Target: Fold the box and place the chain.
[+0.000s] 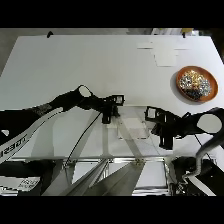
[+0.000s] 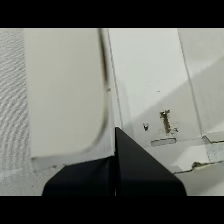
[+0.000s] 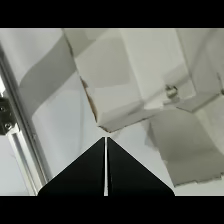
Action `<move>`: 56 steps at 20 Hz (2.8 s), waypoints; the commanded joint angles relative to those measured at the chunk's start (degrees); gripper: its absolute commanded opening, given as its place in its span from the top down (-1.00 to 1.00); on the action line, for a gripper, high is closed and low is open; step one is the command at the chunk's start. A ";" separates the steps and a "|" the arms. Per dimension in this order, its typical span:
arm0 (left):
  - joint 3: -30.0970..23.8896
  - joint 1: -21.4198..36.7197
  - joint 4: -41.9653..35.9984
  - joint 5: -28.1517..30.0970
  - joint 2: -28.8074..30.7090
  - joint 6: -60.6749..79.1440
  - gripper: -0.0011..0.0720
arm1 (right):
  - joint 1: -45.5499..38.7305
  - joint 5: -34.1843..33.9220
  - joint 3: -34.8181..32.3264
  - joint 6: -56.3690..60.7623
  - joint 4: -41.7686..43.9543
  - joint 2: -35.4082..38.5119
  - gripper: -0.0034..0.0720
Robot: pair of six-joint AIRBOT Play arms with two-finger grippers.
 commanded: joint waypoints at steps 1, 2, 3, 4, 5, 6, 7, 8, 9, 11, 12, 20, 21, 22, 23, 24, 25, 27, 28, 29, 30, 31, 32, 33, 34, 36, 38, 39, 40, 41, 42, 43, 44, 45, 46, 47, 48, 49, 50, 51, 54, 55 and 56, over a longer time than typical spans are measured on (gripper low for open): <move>-0.04 -0.02 0.00 -0.02 -0.04 0.00 0.94 | 1.79 -5.49 -2.67 -9.25 -0.46 -2.43 0.87; -0.04 -0.04 0.00 0.00 -0.04 0.00 0.94 | 1.88 -7.61 -4.55 -10.69 -1.07 -2.27 0.79; -0.04 -0.02 0.00 0.00 -0.04 0.00 0.94 | 2.80 -9.77 -6.49 -10.97 -2.23 -1.95 0.34; -0.04 -0.02 0.00 0.00 -0.04 0.00 0.94 | 3.98 -11.63 -8.02 -10.97 -3.69 -1.40 -0.24; -0.04 -0.04 -0.02 0.00 -0.04 0.00 0.94 | 5.33 -13.88 -9.70 -10.78 -4.48 -0.55 -0.64; -0.04 -0.04 -0.02 -0.04 -0.04 0.00 0.94 | 6.51 -15.85 -11.30 -10.78 -4.61 0.48 -0.67; -0.04 -0.02 0.00 0.00 -0.04 0.00 0.94 | 7.78 -18.21 -13.07 -10.78 -4.66 1.60 -0.70; -0.04 -0.02 0.00 0.02 -0.04 0.00 0.94 | 9.03 -20.61 -14.73 -10.80 -4.68 2.54 -0.94; -0.04 -0.04 -0.02 -0.02 -0.04 0.00 0.94 | 10.43 -23.50 -16.48 -10.78 -5.09 3.21 -0.95; -0.04 -0.02 -0.02 0.00 -0.04 0.00 0.94 | 12.79 -28.63 -19.04 -10.75 -5.27 3.34 -0.95; -0.04 -0.02 -0.02 0.00 -0.04 0.00 0.94 | 13.70 -31.06 -19.85 -10.49 -5.33 3.34 -0.95; -0.04 -0.04 0.00 0.00 -0.04 0.00 0.94 | 14.38 -37.77 -20.68 -7.54 -13.00 3.15 -0.93; -0.04 -0.02 -0.02 0.00 -0.04 0.00 0.94 | 14.38 -37.59 -20.65 -7.56 -12.98 3.17 -0.93; -0.04 -0.02 0.00 0.00 -0.04 0.00 0.94 | 14.38 -37.48 -20.48 -7.56 -12.74 3.21 -0.93; -0.04 -0.02 -0.02 0.00 -0.04 0.00 0.94 | 14.38 -37.13 -19.91 -7.56 -12.00 3.26 -0.92; -0.04 -0.02 -0.02 0.00 -0.04 0.00 0.94 | 14.38 -36.70 -18.99 -7.58 -11.67 3.28 -0.92; -0.04 -0.02 -0.02 0.00 -0.04 0.00 0.94 | 14.27 -36.39 -17.94 -7.67 -11.65 3.28 -0.92; -0.04 -0.02 0.00 0.00 -0.04 0.00 0.94 | 11.47 -35.76 -16.09 -9.70 -10.10 3.28 -0.92; -0.04 -0.04 -0.02 -0.02 -0.04 0.00 0.94 | 9.44 -35.06 -15.30 -11.10 -9.11 3.28 -0.92; -0.04 -0.02 -0.02 0.00 -0.04 0.00 0.94 | 7.45 -34.38 -14.80 -13.11 -7.85 3.28 -0.92; -0.04 -0.02 0.00 -0.02 -0.04 0.00 0.94 | 5.57 -34.03 -14.58 -15.56 -5.64 3.28 -0.92; -0.04 -0.02 -0.02 0.00 -0.04 0.00 0.94 | 4.13 -33.86 -14.53 -17.49 -3.74 3.26 -0.92; -0.04 -0.02 -0.02 -0.02 -0.04 0.00 0.94 | 2.75 -33.59 -14.53 -19.47 -1.68 3.26 -0.92; -0.04 -0.02 -0.02 -0.02 -0.04 0.00 0.94 | 1.40 -33.14 -14.53 -21.38 0.39 3.17 -0.92; -0.04 -0.02 0.00 -0.02 -0.04 0.00 0.94 | -0.15 -32.48 -14.49 -23.50 2.60 2.97 -0.92; -0.04 -0.02 -0.02 0.00 -0.04 0.00 0.94 | -2.82 -31.32 -14.47 -27.10 5.86 2.12 -0.92; -0.04 -0.02 -0.02 -0.02 -0.04 0.00 0.94 | -5.64 -29.90 -14.43 -28.96 8.13 0.59 -0.92; -0.04 -0.02 0.00 0.00 -0.04 0.00 0.94 | -7.26 -29.07 -14.43 -29.94 9.90 -0.42 -0.92; -0.04 -0.02 0.00 0.00 -0.04 0.00 0.94 | -8.70 -28.09 -14.43 -31.43 11.85 -1.29 -0.92; -0.04 -0.02 0.00 0.00 -0.04 0.00 0.94 | -9.90 -27.23 -14.43 -33.51 13.60 -2.16 -0.92; -0.04 -0.02 0.00 0.00 -0.04 0.00 0.94 | -11.02 -26.75 -14.43 -36.44 15.47 -3.04 -0.92; -0.04 -0.02 -0.02 0.00 -0.04 0.00 0.94 | -12.07 -26.77 -14.40 -39.10 17.40 -3.76 -0.92; -0.04 -0.02 -0.02 0.00 -0.04 0.00 0.94 | -13.09 -26.62 -14.27 -41.20 19.52 -4.50 -0.92; -0.04 -0.02 0.00 0.00 -0.04 0.00 0.94 | -14.12 -26.36 -14.01 -42.58 21.31 -5.35 -0.92; -0.04 -0.02 0.00 0.00 -0.04 0.00 0.94 | -15.08 -25.83 -13.60 -43.52 22.53 -6.32 -0.92; -0.04 -0.02 -0.02 0.00 -0.04 0.00 0.94 | -15.80 -25.14 -13.11 -44.04 22.73 -7.26 -0.92; -0.04 -0.02 -0.02 0.00 -0.04 0.00 0.94 | -16.48 -24.81 -12.63 -44.04 22.71 -8.41 -0.92; -0.04 -0.02 -0.02 -0.02 -0.04 0.00 0.94 | -17.05 -24.50 -12.22 -44.11 22.73 -9.44 -0.92; -0.04 -0.02 -0.02 0.00 -0.04 0.00 0.94 | -17.62 -23.89 -11.76 -44.87 22.86 -10.64 -0.92; -0.04 -0.02 0.00 0.00 -0.04 0.00 0.94 | -18.08 -23.17 -11.21 -45.42 22.97 -11.67 -0.92; -0.04 -0.02 -0.02 0.00 -0.04 0.00 0.94 | -19.32 -21.81 -9.18 -47.36 24.50 -14.95 -0.92; -0.04 -0.02 0.00 0.00 -0.04 0.00 0.94 | -19.63 -21.46 -8.70 -48.57 25.24 -16.22 -0.92; -0.04 -0.02 -0.02 0.00 -0.04 0.00 0.94 | -19.78 -20.61 -8.13 -49.77 26.05 -17.79 -0.92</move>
